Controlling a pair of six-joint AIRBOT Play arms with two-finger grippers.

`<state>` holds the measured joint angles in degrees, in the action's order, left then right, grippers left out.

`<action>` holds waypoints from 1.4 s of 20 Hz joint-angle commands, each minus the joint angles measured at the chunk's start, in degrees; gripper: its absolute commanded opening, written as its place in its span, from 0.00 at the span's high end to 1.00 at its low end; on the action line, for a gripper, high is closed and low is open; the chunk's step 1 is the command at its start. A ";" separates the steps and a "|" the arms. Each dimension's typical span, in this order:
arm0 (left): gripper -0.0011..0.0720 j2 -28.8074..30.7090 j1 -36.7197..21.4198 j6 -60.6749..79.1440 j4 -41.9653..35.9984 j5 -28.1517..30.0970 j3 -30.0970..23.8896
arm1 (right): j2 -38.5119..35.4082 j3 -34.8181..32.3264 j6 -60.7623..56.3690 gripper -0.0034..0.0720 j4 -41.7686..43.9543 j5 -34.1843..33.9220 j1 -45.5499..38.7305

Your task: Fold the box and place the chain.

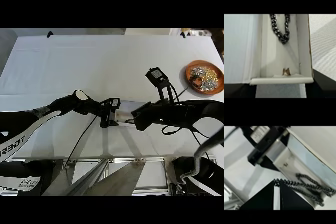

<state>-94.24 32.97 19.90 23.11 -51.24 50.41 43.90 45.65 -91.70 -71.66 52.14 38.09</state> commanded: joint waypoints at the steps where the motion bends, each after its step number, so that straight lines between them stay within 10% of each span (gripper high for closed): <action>1: 0.70 0.04 -0.02 0.00 0.02 0.00 0.02 | 0.04 0.07 -0.04 0.93 2.12 -5.01 1.03; 12: 0.70 0.04 -0.02 0.00 0.02 0.00 0.02 | 13.07 -1.20 0.04 0.93 0.96 -3.30 1.03; 17: 0.70 0.04 -0.02 0.00 0.02 0.00 0.02 | 16.33 -0.96 0.02 0.71 1.97 -2.89 1.01; 28: 0.70 0.04 -0.02 0.00 0.02 0.00 0.02 | 10.34 12.48 -0.09 0.72 -15.82 19.47 -13.05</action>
<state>-94.24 32.97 19.90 23.14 -51.24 50.41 54.65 56.38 -91.68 -80.97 66.15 29.21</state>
